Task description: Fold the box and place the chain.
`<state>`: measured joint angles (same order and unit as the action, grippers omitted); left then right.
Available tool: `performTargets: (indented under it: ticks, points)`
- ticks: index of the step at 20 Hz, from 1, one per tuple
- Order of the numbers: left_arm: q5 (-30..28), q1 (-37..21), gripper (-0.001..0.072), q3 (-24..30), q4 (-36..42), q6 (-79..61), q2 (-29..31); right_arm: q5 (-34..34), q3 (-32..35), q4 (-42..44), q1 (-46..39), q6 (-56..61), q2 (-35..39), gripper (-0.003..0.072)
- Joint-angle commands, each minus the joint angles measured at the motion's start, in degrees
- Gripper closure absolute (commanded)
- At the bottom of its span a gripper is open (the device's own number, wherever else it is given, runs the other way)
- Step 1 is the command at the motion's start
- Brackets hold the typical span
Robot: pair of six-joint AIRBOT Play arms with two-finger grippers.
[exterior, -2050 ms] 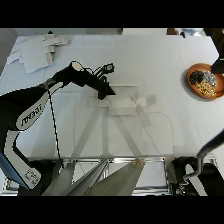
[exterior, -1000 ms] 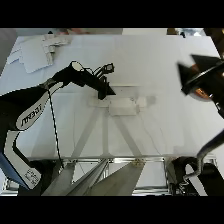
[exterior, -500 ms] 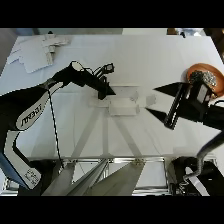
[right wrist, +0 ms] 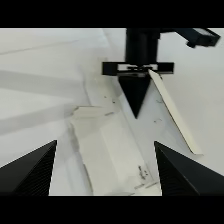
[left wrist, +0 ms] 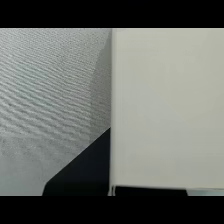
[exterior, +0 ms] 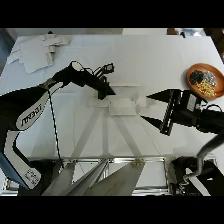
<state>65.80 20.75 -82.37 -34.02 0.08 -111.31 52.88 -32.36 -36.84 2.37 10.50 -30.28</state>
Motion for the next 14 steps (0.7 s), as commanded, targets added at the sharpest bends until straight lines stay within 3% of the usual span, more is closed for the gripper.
performTargets:
  ticks: [1, 3, 4, 8, 11, 14]
  points:
    - [0.0, 0.0, 0.0701, 0.0, 0.0, 0.0, 0.0, -19.2, 5.7, -2.5, 5.2, 0.1, 0.0, -0.0001]
    - [0.0, 0.0, 0.0701, 0.0, 0.0, 0.0, 0.0, -30.1, 8.9, -3.6, 9.3, -0.1, -0.8, -0.0001]
    - [0.0, 0.0, 0.0701, 0.0, 0.0, 0.0, 0.0, -32.1, 9.4, -4.0, 10.3, -0.1, -1.8, -0.0001]
    - [0.0, 0.0, 0.0701, 0.0, 0.0, 0.0, 0.0, -32.8, 9.9, -3.6, 12.4, 0.0, -7.0, -0.0001]
    - [0.0, 0.0, 0.0701, 0.0, 0.0, 0.0, 0.0, -35.4, 10.5, 3.3, 15.5, 0.1, -11.8, -0.0008]
    - [0.0, 0.0, 0.0701, 0.0, 0.0, 0.0, 0.0, -30.7, 10.5, -2.6, 15.6, -0.6, -16.4, -0.0006]
